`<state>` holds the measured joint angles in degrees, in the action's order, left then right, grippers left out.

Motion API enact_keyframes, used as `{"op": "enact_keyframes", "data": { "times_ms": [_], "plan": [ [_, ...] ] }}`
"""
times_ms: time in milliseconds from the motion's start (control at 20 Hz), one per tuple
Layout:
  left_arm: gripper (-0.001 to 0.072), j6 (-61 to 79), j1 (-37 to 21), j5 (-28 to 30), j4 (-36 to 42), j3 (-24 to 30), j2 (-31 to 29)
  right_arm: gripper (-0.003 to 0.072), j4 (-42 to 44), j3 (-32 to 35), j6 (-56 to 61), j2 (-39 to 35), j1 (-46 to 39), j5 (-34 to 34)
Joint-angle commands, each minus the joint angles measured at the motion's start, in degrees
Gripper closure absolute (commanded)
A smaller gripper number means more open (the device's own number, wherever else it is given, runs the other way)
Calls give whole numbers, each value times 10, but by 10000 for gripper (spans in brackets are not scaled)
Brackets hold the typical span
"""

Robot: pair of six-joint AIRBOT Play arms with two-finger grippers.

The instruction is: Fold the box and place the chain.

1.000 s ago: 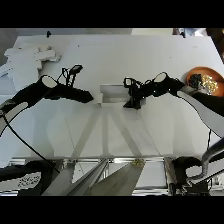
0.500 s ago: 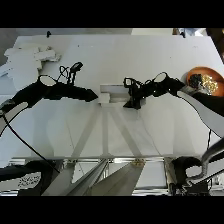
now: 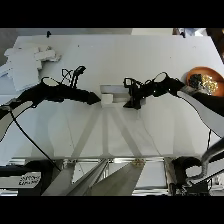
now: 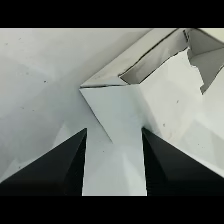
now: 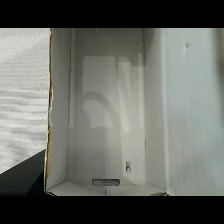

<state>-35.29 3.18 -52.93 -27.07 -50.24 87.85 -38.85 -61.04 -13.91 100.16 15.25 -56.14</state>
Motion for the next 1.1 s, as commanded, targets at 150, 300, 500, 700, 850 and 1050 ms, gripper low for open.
{"op": "enact_keyframes", "data": {
  "times_ms": [150,300,500,700,850,1050],
  "plan": [
    [372,1,0,-4,17,0,0,288,0,0,1,0,0,0],
    [372,-13,-1,-5,0,0,0,288,0,0,1,0,0,0],
    [431,-89,-4,17,-85,0,-12,288,0,0,1,0,0,0],
    [312,-98,-29,13,-82,0,-29,288,0,0,1,0,0,0],
    [307,-88,-34,-3,-65,0,-31,288,0,0,1,0,0,0],
    [267,-28,-31,-14,-16,0,-30,288,0,0,1,0,0,0]
  ]
}}
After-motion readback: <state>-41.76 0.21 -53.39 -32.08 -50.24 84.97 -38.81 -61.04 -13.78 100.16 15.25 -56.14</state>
